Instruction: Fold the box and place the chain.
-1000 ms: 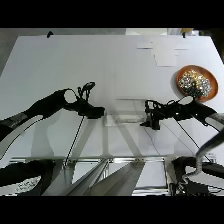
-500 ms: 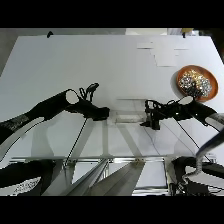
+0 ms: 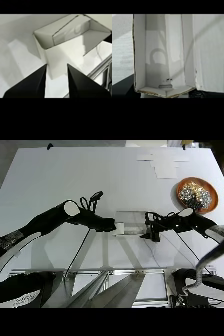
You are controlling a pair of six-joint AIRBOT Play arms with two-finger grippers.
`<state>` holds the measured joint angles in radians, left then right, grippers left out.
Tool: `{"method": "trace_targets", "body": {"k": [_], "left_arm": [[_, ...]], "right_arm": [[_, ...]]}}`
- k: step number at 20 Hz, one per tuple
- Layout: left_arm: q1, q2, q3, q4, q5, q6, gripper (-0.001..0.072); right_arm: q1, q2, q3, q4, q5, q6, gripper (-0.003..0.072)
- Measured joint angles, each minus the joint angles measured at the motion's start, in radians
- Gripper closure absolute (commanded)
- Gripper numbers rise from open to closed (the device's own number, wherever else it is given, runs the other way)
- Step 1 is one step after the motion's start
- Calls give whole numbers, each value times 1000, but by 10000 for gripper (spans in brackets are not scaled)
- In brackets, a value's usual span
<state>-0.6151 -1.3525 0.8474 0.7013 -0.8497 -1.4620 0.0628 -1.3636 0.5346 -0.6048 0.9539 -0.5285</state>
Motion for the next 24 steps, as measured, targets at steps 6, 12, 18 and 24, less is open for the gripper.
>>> {"method": "trace_targets", "body": {"k": [6,12,18,24], "left_arm": [[-25,-5,13,-12,8,3,358],[-44,-11,35,40,-2,-8,418],[24,72,54,184,-88,-95,581],[95,58,18,323,-154,-201,581]], "right_arm": [[0,0,0,0,0,0,271],[0,0,0,0,0,0,271],[0,0,0,0,0,0,271],[0,0,0,0,0,-1,271]]}}
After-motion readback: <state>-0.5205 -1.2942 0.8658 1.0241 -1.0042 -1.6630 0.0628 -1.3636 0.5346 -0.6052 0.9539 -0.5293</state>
